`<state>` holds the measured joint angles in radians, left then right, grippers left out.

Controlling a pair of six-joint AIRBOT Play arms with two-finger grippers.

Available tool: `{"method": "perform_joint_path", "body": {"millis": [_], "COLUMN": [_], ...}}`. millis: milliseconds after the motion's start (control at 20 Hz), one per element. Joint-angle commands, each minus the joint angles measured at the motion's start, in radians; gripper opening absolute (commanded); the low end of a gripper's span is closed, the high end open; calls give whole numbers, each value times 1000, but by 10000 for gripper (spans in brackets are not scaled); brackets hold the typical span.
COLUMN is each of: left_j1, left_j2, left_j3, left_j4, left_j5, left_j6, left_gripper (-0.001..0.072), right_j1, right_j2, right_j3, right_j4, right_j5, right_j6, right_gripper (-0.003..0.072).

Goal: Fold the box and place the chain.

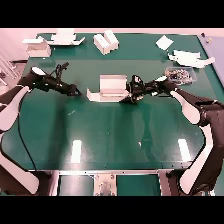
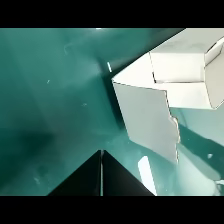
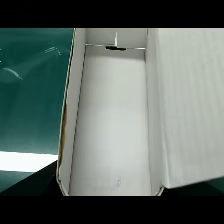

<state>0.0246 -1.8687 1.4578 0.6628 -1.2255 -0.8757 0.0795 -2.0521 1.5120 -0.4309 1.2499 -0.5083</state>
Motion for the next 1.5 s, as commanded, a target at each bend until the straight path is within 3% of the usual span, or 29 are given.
{"method": "perform_joint_path", "body": {"millis": [0,450,950,1000,1050,1450], "left_j1": [-14,-97,-97,-97,-97,-97], "left_j2": [-57,-84,-80,-80,-80,-80], "left_j3": [0,1,67,67,67,67], "left_j4": [-50,-120,-169,-181,-192,-261], "left_j5": [-9,29,-13,-14,-19,-40], "left_j6": [-9,4,9,9,10,22], "left_gripper": [16,18,21,80,187,189], "right_j1": [0,0,0,0,0,0], "right_j2": [0,0,0,0,0,0], "right_j3": [0,0,0,0,0,0], "right_j4": [0,0,0,0,0,0], "right_j5": [0,0,0,0,0,0], "right_j6": [0,0,0,0,0,0], "right_gripper": [513,513,513,512,513,513]}}
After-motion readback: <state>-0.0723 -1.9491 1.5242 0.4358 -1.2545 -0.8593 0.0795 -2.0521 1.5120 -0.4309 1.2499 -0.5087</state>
